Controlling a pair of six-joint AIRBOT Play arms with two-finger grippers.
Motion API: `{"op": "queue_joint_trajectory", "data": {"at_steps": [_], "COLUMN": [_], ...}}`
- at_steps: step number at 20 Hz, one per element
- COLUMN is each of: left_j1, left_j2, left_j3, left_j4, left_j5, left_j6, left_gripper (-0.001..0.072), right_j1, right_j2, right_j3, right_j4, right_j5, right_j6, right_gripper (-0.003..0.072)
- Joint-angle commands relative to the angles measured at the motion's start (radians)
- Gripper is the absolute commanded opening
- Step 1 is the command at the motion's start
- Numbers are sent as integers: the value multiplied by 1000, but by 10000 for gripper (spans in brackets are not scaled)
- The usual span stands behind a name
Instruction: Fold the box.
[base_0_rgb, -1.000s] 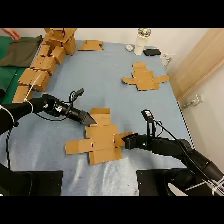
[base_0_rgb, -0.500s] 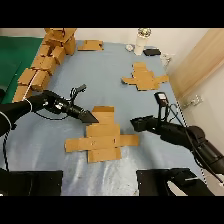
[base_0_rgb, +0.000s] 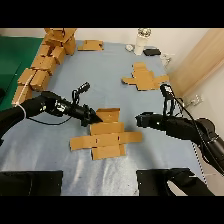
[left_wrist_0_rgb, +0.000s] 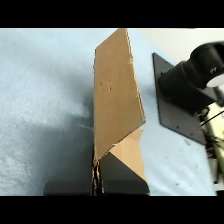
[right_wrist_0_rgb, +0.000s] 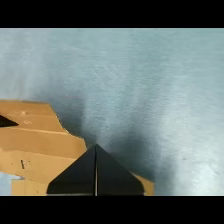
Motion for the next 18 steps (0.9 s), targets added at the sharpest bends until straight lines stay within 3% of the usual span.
{"op": "queue_joint_trajectory", "data": {"at_steps": [1, 3, 6, 10, 16, 18], "left_j1": [-11, -12, -16, -62, -78, -79], "left_j2": [121, 185, 245, 217, 200, 204], "left_j3": [-95, -153, -216, -240, -239, -239], "left_j4": [53, 140, 126, 79, 60, 59], "left_j5": [89, 104, 107, 185, 311, 299], "left_j6": [180, 180, 215, 274, 264, 208], "left_gripper": [12, 13, 13, 13, 14, 13], "right_j1": [43, 58, 96, 160, 214, 236], "right_j2": [-4, -23, -77, -148, -183, -183], "right_j3": [5, 5, -7, -24, -24, -24], "right_j4": [-12, -54, -84, -85, -87, -114], "right_j5": [37, 37, 70, 186, 264, 283], "right_j6": [43, 69, 90, 91, 90, 90], "right_gripper": [3, 3, 3, 3, 3, 3]}}
